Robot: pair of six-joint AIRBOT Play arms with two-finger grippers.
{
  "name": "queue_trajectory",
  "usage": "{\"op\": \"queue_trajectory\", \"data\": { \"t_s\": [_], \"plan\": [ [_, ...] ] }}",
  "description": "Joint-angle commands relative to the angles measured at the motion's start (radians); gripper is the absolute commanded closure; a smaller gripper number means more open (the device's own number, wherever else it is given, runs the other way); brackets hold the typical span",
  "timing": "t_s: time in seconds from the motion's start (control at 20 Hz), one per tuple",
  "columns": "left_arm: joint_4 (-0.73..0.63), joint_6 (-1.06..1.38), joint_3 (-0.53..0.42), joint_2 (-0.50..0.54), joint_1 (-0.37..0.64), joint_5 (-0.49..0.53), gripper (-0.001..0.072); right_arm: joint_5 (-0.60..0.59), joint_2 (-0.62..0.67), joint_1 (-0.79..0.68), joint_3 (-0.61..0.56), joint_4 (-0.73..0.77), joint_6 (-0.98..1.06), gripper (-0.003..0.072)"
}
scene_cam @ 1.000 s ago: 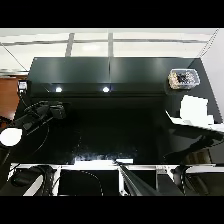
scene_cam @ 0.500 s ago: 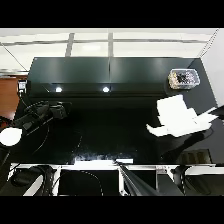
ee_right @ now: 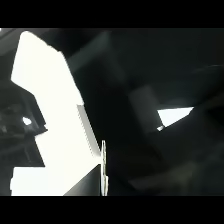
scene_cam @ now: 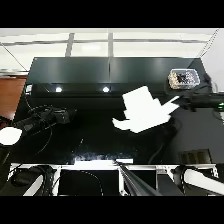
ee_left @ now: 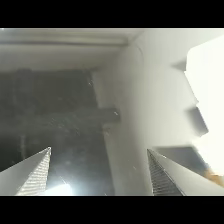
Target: Fold the box and place the chain.
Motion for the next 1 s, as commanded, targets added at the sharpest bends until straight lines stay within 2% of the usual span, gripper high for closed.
{"op": "queue_trajectory", "data": {
  "t_s": [0.0,0.15,0.3,0.5,0.6,0.75,0.85,0.95],
  "plan": [
    [-0.042,0.0,0.0,-0.001,0.0,-0.062,0.0002,-0.293,0.196,0.213,-0.247,0.256,-0.158,0.0671],
    [-0.042,0.0,0.0,-0.003,0.0,-0.072,0.0002,-0.359,0.349,0.346,-0.388,0.466,-0.375,0.0671],
    [-0.049,-0.001,0.0,-0.052,-0.021,-0.1,0.0001,-0.362,0.412,0.447,-0.455,0.475,-0.487,0.0671],
    [-0.152,-0.084,0.0,-0.203,-0.063,-0.114,0.0001,-0.409,0.412,0.555,-0.467,0.474,-0.536,0.0671],
    [-0.251,-0.077,0.001,-0.321,-0.04,-0.17,0.0001,-0.432,0.412,0.579,-0.467,0.474,-0.536,0.067],
    [-0.552,0.283,0.002,-0.499,-0.022,-0.293,0.0001,-0.43,0.412,0.582,-0.467,0.474,-0.536,0.067],
    [-0.702,0.439,0.003,-0.592,-0.022,-0.298,0.0001,-0.43,0.412,0.582,-0.467,0.474,-0.536,0.067],
    [-0.748,0.485,0.018,-0.666,-0.022,-0.282,0.0002,-0.43,0.412,0.582,-0.467,0.474,-0.536,0.067]
  ]
}}
